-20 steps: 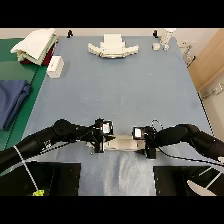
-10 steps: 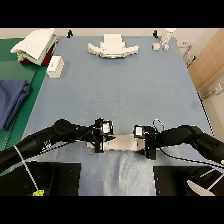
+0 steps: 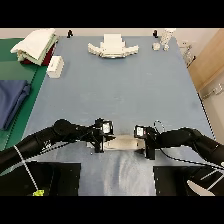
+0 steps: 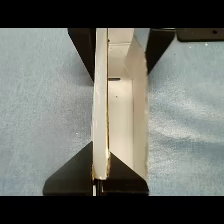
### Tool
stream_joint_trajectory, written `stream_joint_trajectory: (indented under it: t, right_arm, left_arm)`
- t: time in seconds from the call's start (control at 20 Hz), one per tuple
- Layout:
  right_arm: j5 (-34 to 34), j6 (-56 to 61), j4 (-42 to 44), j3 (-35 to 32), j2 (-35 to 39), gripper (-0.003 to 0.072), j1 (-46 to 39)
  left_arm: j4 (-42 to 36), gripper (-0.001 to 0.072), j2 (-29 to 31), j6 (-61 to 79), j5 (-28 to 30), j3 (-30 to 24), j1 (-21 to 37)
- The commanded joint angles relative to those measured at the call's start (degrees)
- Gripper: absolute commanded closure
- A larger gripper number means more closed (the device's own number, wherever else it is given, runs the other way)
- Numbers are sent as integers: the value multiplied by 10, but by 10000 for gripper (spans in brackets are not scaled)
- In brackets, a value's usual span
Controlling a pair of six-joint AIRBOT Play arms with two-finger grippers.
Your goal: Fold the box.
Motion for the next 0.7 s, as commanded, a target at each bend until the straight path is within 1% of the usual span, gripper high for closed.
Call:
stream_joint_trajectory:
  t: [0.0, 0.65]
  right_arm:
    - [-3, -11, 1, -1, -3, 150, 0]
    - [-3, -10, -9, 2, -3, 149, 0]
  left_arm:
    - [0, 696, 0, 0, 0, 0, 0]
    - [0, 696, 0, 0, 0, 0, 0]
